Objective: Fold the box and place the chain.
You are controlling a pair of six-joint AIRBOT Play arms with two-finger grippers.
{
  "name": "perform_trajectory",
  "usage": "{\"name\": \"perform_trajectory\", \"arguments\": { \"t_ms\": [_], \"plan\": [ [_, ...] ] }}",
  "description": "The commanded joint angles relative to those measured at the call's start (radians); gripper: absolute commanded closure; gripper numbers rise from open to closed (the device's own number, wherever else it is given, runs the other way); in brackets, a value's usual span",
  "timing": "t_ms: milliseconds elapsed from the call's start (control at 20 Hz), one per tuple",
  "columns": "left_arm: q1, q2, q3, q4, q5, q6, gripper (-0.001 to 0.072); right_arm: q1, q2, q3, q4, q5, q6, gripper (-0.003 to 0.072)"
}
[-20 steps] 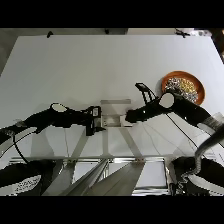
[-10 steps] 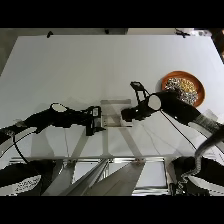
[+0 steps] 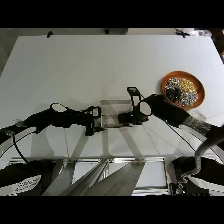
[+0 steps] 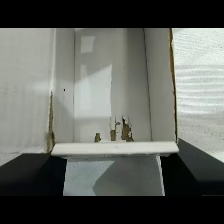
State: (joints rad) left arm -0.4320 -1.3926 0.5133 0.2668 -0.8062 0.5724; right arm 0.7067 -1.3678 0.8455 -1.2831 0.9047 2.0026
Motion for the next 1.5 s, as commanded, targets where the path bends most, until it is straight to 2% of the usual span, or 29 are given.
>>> {"name": "perform_trajectory", "arguments": {
  "t_ms": [0, 100, 150, 200, 250, 300, 400, 550, 600, 650, 700, 800, 850, 900, 1000, 1200, 1250, 1300, 1450],
  "plan": [
    [0.000, 0.000, 0.001, -0.002, 0.002, 0.000, 0.0559, 0.016, -0.020, 0.005, -0.060, -0.034, 0.092, 0.0292],
    [0.000, 0.000, 0.001, -0.002, 0.002, 0.000, 0.0559, 0.018, -0.021, 0.009, -0.087, -0.028, 0.121, 0.0297],
    [0.000, 0.000, 0.001, -0.002, 0.002, -0.001, 0.0559, 0.018, -0.021, 0.009, -0.092, -0.016, 0.121, 0.0374],
    [0.000, 0.000, 0.001, -0.002, 0.002, 0.000, 0.0559, 0.019, -0.021, 0.009, -0.099, -0.003, 0.121, 0.0417],
    [0.000, 0.000, 0.001, -0.002, 0.002, 0.000, 0.0559, 0.018, -0.021, 0.009, -0.103, 0.006, 0.121, 0.0505],
    [0.000, 0.000, 0.001, -0.002, 0.002, 0.000, 0.0559, 0.018, -0.021, 0.009, -0.102, 0.011, 0.120, 0.0628],
    [0.000, 0.000, 0.001, -0.002, 0.002, -0.001, 0.0559, 0.018, -0.021, 0.009, -0.103, 0.011, 0.117, 0.0679],
    [0.000, 0.000, 0.001, -0.002, 0.002, 0.000, 0.0559, 0.018, -0.021, 0.009, -0.106, 0.010, 0.117, 0.0677],
    [0.000, 0.000, 0.001, -0.002, 0.002, 0.000, 0.0559, 0.018, -0.021, 0.009, -0.106, 0.008, 0.117, 0.0603],
    [0.000, 0.000, 0.001, -0.002, 0.002, 0.000, 0.0559, 0.018, -0.021, 0.009, -0.106, 0.002, 0.117, 0.0466],
    [0.000, 0.000, 0.001, -0.002, 0.002, 0.000, 0.0559, 0.018, -0.021, 0.009, -0.106, -0.005, 0.118, 0.0394],
    [0.000, 0.000, 0.001, -0.002, 0.002, 0.000, 0.0559, 0.018, -0.021, 0.009, -0.109, -0.004, 0.118, 0.0399],
    [0.000, 0.000, 0.001, -0.002, 0.002, 0.000, 0.0559, 0.018, -0.021, 0.009, -0.112, 0.000, 0.118, 0.0450],
    [0.000, 0.000, 0.001, -0.002, 0.002, 0.000, 0.0559, 0.018, -0.021, 0.009, -0.117, 0.004, 0.118, 0.0566],
    [0.000, 0.000, 0.001, -0.002, 0.002, 0.000, 0.0559, 0.019, -0.021, 0.009, -0.132, 0.024, 0.117, 0.0678],
    [0.000, 0.000, 0.001, -0.002, 0.002, 0.000, 0.0559, 0.024, -0.021, 0.009, -0.180, 0.056, 0.118, 0.0678],
    [0.000, 0.000, 0.001, -0.001, 0.002, 0.000, 0.0559, 0.027, -0.022, 0.009, -0.180, 0.052, 0.118, 0.0624],
    [0.000, 0.000, 0.001, -0.002, 0.002, -0.001, 0.0559, 0.028, -0.022, 0.009, -0.180, 0.042, 0.118, 0.0497],
    [0.000, 0.000, 0.001, -0.001, 0.002, 0.000, 0.0559, 0.040, -0.034, 0.009, -0.184, 0.036, 0.120, 0.0486]
  ]
}}
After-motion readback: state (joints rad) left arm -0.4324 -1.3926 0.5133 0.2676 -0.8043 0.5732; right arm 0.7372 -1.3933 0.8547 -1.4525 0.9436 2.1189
